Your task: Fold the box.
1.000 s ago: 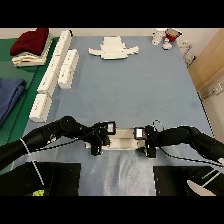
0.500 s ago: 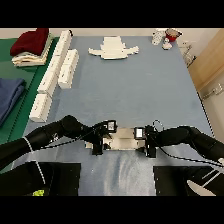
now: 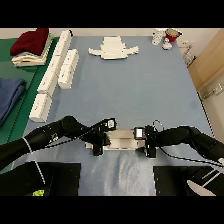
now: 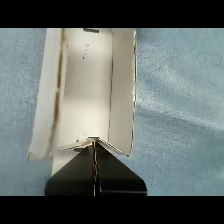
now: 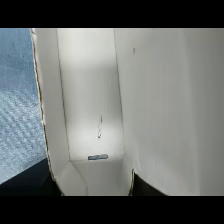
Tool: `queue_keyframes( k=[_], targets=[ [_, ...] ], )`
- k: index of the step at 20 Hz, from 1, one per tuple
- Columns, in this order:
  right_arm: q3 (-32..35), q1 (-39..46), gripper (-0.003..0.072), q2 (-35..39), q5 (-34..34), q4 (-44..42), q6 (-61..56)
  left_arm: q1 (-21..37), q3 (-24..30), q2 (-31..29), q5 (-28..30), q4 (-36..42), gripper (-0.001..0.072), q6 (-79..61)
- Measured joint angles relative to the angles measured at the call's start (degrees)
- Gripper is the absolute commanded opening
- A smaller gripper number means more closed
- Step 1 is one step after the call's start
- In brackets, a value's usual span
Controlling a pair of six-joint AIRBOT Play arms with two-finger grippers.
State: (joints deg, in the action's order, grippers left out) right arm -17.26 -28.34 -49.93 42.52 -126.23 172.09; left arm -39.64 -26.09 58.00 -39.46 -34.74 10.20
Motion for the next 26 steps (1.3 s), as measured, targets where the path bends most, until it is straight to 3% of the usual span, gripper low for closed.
queue_keyframes(
  k=[9,16,21,26],
  targets=[
    [0.0,0.0,0.0452,0.0,0.0,0.0,0.0,2.6,-0.4,-13.2,-8.2,-22.7,0.0012,43.5],
    [0.0,0.0,0.0452,0.0,0.0,0.0,0.0,18.2,-0.3,-20.1,-14.6,-34.1,0.0012,69.1],
    [0.0,0.0,0.0452,0.0,0.0,0.0,0.0,25.1,1.9,-17.9,-16.9,-28.3,0.0012,71.2],
    [0.0,0.0,0.0452,0.0,0.0,0.0,0.0,18.8,5.5,-11.9,-13.5,-17.6,0.0012,68.3]
  ],
)
